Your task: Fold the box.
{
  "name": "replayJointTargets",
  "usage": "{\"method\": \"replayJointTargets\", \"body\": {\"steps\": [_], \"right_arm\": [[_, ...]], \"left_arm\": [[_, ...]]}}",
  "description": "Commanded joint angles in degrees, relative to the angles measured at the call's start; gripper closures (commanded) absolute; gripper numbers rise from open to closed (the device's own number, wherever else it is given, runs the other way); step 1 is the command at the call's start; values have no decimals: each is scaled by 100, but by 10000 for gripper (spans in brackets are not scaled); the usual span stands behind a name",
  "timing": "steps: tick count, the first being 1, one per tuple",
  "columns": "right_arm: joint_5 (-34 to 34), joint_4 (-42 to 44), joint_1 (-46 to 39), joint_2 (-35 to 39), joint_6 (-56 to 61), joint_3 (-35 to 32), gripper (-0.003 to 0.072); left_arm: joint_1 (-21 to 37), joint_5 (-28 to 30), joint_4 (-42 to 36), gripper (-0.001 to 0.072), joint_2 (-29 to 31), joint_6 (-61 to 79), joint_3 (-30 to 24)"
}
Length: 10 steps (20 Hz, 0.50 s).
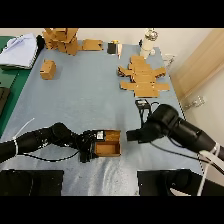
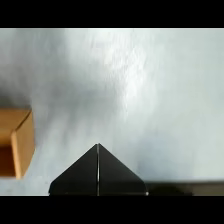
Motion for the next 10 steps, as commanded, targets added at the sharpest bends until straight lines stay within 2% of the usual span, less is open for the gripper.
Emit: {"method": "replayJointTargets", "body": {"steps": [1, 2, 3, 4, 5, 7, 10], "right_arm": [[1838, 2581, -2135, -621, -3587, -315, 686], [1888, 4227, -2752, -1049, -4881, -236, 686], [1676, 5495, -3143, -1447, -5862, -136, 686], [1322, 6419, -3346, -1801, -6542, -26, 686], [822, 6968, -3373, -2105, -7082, 98, 686], [157, 7235, -3093, -2369, -7720, 197, 685], [17, 7064, -2468, -2083, -8428, 28, 685]], "left_arm": [[0, 0, 0, 292, 4, 0, -2], [0, 0, 0, 292, 4, 0, -2], [0, 0, 0, 292, 4, 0, -2], [0, -2, 0, 292, 4, 0, -2], [0, -2, 0, 292, 4, 0, -2], [0, 2, -2, 292, 4, 0, -2], [0, -7, 0, 292, 4, 0, -2]]}}
